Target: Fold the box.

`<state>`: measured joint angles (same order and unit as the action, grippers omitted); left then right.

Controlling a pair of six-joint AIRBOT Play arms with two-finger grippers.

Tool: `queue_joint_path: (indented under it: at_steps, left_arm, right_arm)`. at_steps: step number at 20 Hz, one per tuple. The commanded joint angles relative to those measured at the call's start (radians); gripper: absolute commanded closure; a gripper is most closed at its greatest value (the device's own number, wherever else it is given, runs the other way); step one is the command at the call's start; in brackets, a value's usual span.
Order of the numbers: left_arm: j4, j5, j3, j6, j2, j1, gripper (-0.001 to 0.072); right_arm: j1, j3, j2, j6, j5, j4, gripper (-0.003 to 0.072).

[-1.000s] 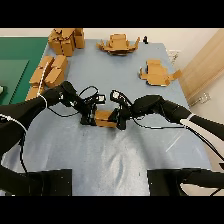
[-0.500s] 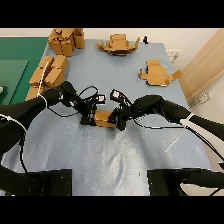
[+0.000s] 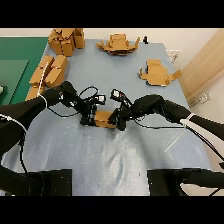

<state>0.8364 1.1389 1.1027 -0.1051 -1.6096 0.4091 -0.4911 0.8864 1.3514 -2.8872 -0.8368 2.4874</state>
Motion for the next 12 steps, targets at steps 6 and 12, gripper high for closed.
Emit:
queue_joint_path:
  at_steps: [6, 12]
  left_arm:
    - [-0.001, -0.004, 0.000, 0.002, 0.000, 0.000, 0.0543]
    - [-0.001, -0.003, 0.000, 0.002, 0.000, 0.000, 0.0544]
  right_arm:
    - [-0.001, 0.000, 0.000, 0.038, -0.018, -0.057, 0.0481]
    - [-0.001, 0.000, 0.000, 0.037, -0.017, -0.035, 0.0481]
